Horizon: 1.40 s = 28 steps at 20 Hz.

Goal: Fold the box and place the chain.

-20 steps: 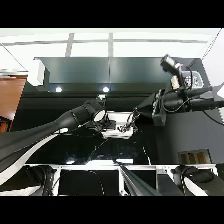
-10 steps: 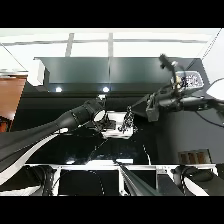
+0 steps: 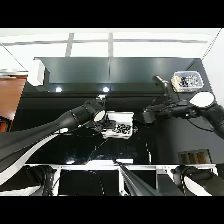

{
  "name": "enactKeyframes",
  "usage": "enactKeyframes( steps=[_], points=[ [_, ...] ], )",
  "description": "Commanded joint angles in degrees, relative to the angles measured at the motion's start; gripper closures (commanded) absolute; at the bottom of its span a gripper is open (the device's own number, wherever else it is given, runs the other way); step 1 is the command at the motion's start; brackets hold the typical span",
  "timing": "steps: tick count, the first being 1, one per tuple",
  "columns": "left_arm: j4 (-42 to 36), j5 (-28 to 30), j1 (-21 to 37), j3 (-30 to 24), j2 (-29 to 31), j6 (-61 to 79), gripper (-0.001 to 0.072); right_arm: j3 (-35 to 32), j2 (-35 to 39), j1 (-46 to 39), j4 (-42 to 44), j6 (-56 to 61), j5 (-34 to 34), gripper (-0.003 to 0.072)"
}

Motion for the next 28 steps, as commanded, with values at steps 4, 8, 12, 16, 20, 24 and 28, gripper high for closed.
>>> enactKeyframes(
  steps=[4, 8, 12, 16, 20, 24, 28],
  points=[
    [0.04, 0.02, 0.02, 0.00, 0.00, 0.00, 0.0678, -8.28, -0.13, -5.46, -18.93, -6.56, -8.20, -0.0034],
    [0.04, 0.04, 0.02, 0.00, 0.00, 0.00, 0.0678, -14.69, -0.17, 2.27, -18.88, -25.11, -14.86, -0.0034],
    [0.04, 0.02, 0.02, 0.00, 0.00, 0.00, 0.0677, -17.29, -0.57, 8.31, -10.97, -41.31, -22.23, -0.0034],
    [0.04, 0.02, 0.02, 0.00, 0.00, 0.00, 0.0678, -17.29, -2.05, 10.34, -3.30, -50.38, -26.34, -0.0034],
    [0.02, 0.02, 0.00, 0.00, 0.00, 0.00, 0.0678, -17.29, -4.48, 10.34, 0.09, -55.25, -26.56, -0.0034],
    [0.02, 0.02, 0.00, 0.00, 0.00, 0.00, 0.0678, -17.29, -5.25, 10.34, 0.04, -55.67, -26.86, -0.0034],
    [0.02, 0.02, 0.00, 0.00, 0.00, 0.00, 0.0678, -17.29, -5.42, 10.34, 0.07, -55.65, -27.17, 0.0134]
  ],
)
